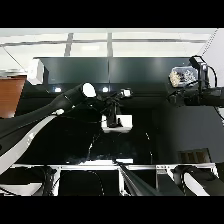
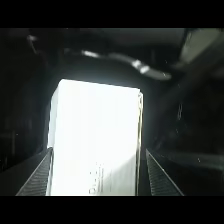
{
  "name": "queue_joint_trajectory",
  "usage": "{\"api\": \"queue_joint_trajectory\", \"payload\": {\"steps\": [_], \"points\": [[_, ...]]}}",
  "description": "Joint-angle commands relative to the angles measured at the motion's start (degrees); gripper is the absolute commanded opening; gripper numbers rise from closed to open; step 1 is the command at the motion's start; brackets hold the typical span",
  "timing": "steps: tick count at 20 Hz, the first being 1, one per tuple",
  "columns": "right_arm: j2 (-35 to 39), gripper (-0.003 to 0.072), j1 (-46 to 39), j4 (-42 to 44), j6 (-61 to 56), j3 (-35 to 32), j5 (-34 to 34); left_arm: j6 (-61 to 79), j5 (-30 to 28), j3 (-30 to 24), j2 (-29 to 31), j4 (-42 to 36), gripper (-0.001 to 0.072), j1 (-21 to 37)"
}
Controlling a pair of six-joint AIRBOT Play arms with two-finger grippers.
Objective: Fold the box and place the chain.
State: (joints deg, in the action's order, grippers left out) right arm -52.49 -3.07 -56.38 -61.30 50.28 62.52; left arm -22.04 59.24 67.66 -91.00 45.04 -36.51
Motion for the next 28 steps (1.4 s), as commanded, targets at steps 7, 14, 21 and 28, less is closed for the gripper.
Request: {"api": "queue_joint_trajectory", "payload": {"steps": [7, 14, 21, 28], "points": [[0.0, 0.0023, -0.02, -0.2, 0.0, -0.02, 0.0, -7.93, 3.1, 4.0, -0.24, 22.03, 0.0711, -6.88], [0.0, 0.0023, -0.02, -0.17, -0.44, -0.02, 0.11, -23.47, 7.67, 6.1, 3.52, 32.24, 0.0283, -7.78], [-0.02, 0.0022, 0.0, 0.48, -1.36, -0.02, 1.2, -50.47, 23.32, 5.05, 19.54, 45.79, 0.0283, 22.86], [-0.24, 0.0023, 0.0, 0.85, -2.86, -0.02, 0.83, -58.64, 11.3, -2.84, 18.86, 40.68, 0.029, 59.6]]}}
